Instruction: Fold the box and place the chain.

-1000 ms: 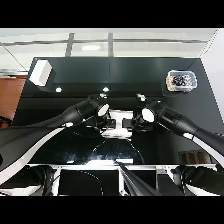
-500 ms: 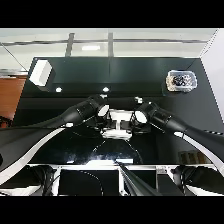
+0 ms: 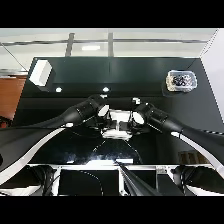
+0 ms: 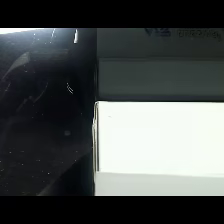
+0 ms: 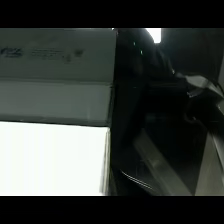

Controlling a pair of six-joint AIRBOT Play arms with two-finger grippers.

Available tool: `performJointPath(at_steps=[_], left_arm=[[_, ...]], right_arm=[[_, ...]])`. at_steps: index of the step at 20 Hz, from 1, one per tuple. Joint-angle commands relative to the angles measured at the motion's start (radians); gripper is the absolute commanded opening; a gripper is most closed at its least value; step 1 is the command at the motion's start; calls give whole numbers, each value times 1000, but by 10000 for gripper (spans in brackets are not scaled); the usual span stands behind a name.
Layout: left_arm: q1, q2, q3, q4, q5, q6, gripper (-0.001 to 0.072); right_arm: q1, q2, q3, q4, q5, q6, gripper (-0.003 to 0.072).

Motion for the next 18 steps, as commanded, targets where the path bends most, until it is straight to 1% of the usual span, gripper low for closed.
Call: performJointPath(at_steps=[1,5,7,8,13,14,15,16,18], left_arm=[[0,-1,0,0,-6,0,28],[0,-1,0,0,-8,0,28],[0,-1,0,0,-12,0,28],[0,-1,0,0,-14,0,28],[0,-1,0,0,-17,0,28],[0,-1,0,0,-16,0,28],[0,-1,0,0,-16,-1,28],[0,-1,0,0,-16,-1,28],[0,-1,0,0,-16,-1,28]], right_arm=[[1,0,1,-2,1,-10,152],[1,2,1,-2,9,-19,150],[1,2,1,1,9,-19,124],[1,2,1,4,8,-19,10],[1,3,3,10,11,-19,17],[1,5,6,10,14,-19,103],[0,6,14,9,25,-19,311],[-2,6,26,3,36,-21,327],[-3,6,55,-6,44,-27,327]])
